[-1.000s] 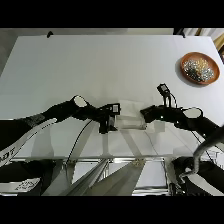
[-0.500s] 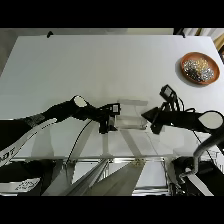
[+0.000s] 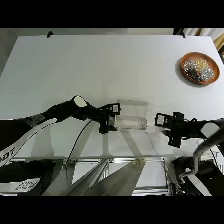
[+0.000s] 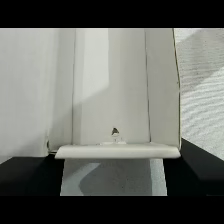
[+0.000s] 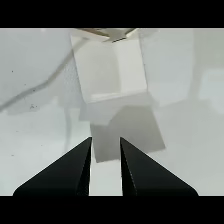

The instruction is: Fold the box and place the chain.

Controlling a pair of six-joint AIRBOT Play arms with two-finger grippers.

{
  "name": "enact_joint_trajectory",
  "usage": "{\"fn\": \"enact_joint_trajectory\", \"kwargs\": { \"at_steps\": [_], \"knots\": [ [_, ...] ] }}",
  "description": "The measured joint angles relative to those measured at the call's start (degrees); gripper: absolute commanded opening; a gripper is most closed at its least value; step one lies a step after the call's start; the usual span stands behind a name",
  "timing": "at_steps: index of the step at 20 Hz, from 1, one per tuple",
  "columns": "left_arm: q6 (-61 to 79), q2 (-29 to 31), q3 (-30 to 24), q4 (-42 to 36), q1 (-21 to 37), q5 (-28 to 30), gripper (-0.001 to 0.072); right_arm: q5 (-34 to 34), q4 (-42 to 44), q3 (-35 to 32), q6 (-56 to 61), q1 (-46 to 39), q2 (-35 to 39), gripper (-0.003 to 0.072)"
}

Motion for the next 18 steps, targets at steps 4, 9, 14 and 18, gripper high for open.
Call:
{"fn": "enact_joint_trajectory", "kwargs": {
  "at_steps": [4, 9, 14, 18],
  "knots": [
    [0.0, 0.0, 0.0, 0.0, 0.0, 0.0, 0.0137, -7.2, 2.6, -0.5, -6.1, 0.7, -5.8, 0.0203],
    [0.0, 0.0, 0.0, 0.0, 0.0, -0.1, 0.0137, -12.8, 9.6, -0.7, -16.2, 0.9, -12.2, 0.0196],
    [0.0, 0.0, 0.0, 0.0, 0.0, -0.1, 0.0137, -15.5, 12.7, -0.7, -20.0, 0.9, -15.2, 0.0193],
    [0.0, 0.0, 0.0, 0.0, 0.0, -0.1, 0.0137, -16.0, 15.4, -0.7, -20.9, 0.9, -15.8, 0.0193]
  ]
}}
